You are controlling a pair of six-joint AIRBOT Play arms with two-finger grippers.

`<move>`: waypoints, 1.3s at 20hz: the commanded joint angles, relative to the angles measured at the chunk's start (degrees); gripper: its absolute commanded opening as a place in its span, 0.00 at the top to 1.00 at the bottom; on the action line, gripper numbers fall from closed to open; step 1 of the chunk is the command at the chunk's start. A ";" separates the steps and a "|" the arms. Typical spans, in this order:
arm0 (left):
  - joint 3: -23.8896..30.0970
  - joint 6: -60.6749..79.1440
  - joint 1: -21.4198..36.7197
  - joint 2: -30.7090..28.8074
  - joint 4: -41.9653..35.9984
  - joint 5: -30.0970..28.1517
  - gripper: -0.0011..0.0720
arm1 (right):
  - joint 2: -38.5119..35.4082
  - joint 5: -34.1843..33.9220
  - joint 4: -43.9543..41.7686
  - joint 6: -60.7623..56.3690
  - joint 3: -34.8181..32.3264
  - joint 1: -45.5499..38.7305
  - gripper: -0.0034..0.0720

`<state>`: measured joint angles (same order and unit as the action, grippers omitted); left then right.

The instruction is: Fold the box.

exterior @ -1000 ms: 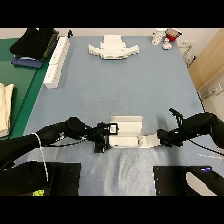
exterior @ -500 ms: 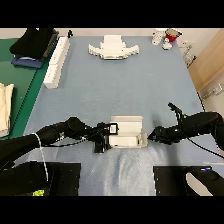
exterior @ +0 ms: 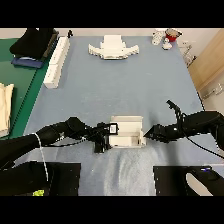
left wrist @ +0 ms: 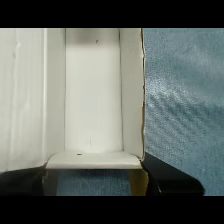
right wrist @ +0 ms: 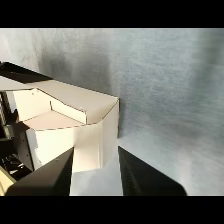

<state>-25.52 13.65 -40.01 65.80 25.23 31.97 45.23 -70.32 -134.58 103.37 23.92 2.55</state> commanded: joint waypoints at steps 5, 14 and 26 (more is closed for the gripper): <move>-0.02 0.00 -0.02 0.00 0.02 -0.02 0.29 | 3.10 11.19 7.89 -10.38 1.90 15.21 0.36; -0.02 0.00 -0.02 0.00 0.02 -0.02 0.29 | 10.80 12.63 30.82 -37.38 11.80 35.82 0.36; -0.02 0.00 -0.02 0.00 0.02 -0.02 0.29 | 19.65 8.31 43.71 -57.33 18.03 44.02 0.41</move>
